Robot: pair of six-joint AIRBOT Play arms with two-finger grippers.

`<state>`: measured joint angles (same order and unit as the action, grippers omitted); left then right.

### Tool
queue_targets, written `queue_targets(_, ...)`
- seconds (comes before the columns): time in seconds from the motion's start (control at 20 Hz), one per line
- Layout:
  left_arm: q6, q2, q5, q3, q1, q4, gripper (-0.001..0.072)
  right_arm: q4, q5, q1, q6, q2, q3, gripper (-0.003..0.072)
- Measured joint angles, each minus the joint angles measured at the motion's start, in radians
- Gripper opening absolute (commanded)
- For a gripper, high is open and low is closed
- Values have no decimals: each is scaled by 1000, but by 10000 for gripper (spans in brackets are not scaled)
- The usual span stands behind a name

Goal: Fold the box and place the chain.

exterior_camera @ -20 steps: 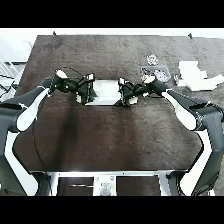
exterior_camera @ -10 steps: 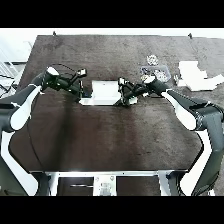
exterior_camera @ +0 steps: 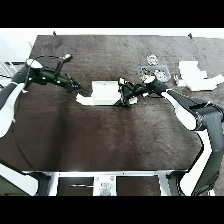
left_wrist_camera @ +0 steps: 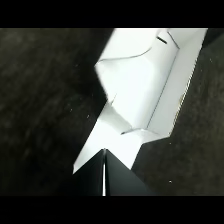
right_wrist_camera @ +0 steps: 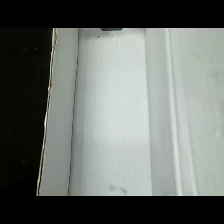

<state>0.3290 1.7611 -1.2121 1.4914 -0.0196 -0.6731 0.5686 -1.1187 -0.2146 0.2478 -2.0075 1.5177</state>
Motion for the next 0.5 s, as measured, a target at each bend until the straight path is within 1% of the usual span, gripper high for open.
queue_targets(0.15,171,-74,18,-88,-57,-2,13,0,0,0,0,0,0,580)
queue_targets(0.25,283,-102,12,-137,-84,-8,13,0,0,0,0,0,0,580)
queue_targets(0.5,526,-126,23,-223,-124,-57,13,0,0,0,0,0,0,580)
